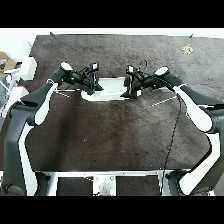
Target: Fold the box and place the chain.
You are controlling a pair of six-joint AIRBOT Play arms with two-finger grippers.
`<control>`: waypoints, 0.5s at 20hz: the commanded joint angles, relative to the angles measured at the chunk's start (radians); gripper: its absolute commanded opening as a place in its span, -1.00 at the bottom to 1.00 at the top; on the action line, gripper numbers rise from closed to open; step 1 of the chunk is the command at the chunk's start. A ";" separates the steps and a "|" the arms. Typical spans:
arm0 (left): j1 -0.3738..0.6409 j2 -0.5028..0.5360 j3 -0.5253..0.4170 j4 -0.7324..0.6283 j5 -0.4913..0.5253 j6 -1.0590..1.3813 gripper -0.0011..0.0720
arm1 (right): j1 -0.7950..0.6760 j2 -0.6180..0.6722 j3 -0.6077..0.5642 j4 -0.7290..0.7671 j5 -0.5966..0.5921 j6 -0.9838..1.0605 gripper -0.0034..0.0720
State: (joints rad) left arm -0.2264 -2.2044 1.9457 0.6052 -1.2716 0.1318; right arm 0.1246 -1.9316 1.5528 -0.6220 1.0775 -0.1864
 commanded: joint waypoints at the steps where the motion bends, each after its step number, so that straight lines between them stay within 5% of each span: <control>1: 0.000 0.001 0.000 0.000 0.001 0.000 -0.94 | -0.011 -0.063 0.051 0.002 0.102 0.019 0.89; 10: 0.000 0.001 0.000 0.000 0.001 0.000 -0.94 | 0.011 -0.162 0.142 -0.002 0.119 -0.002 0.89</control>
State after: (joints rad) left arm -0.2264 -2.2044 1.9457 0.6056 -1.2720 0.1318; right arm 0.1287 -2.0758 1.6764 -0.6239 1.1973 -0.1692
